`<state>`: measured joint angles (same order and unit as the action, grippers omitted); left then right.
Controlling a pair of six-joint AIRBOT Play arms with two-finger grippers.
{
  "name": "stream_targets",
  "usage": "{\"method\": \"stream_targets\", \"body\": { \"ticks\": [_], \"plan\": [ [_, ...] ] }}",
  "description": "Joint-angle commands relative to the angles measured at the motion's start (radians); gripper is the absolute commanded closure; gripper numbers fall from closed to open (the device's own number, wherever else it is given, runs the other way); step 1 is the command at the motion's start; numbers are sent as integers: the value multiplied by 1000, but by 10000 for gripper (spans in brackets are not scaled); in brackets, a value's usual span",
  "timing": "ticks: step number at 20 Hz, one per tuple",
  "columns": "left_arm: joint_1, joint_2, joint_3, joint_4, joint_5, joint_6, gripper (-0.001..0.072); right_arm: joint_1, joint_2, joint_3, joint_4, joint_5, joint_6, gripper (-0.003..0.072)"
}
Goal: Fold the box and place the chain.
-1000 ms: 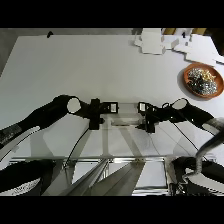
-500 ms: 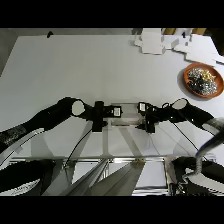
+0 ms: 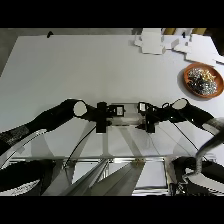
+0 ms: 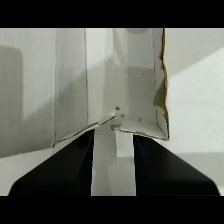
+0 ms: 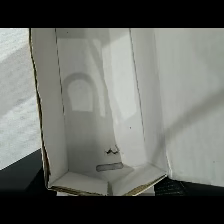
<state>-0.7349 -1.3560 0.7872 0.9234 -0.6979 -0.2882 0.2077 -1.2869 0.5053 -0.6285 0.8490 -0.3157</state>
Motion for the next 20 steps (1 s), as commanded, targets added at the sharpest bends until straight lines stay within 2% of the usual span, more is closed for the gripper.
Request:
{"method": "stream_targets", "body": {
  "ticks": [1, 3, 6, 8, 9, 11, 13, 14, 16, 17, 19, 20],
  "plan": [
    [-10, -22, 0, -57, 37, 0, 516, 0, 0, 0, 1, 0, 0, 368],
    [-15, -26, 0, -71, 48, 0, 515, 0, 0, 0, 1, 0, 0, 368],
    [-15, -26, 0, -101, 51, -5, 476, 0, 0, 0, 0, 0, 0, 368],
    [-15, -26, 0, -101, 51, -8, 273, 0, 0, 0, 0, 0, 0, 368],
    [-15, -26, 0, -101, 51, -8, 202, 0, 0, 0, 0, 0, 0, 368],
    [-15, -25, 0, -101, 47, -11, 194, 0, 0, 0, 0, 0, 0, 368],
    [-15, -19, 0, -97, 39, -63, 235, 0, 0, 0, 0, 0, 0, 368],
    [-15, -10, 0, -85, 34, -103, 308, 0, 0, 0, 0, 0, 0, 368],
    [-12, 23, 0, -32, 8, -206, 583, 0, 0, 0, 0, 0, 0, 368],
    [-10, 46, 0, 9, -16, -266, 625, 0, 0, 0, 0, 0, 0, 368],
    [1, 101, 0, 71, -70, -388, 638, 0, 0, 0, 0, 0, 0, 368],
    [7, 131, 0, 97, -85, -454, 677, 0, 0, 0, 0, 0, 0, 368]
  ]
}}
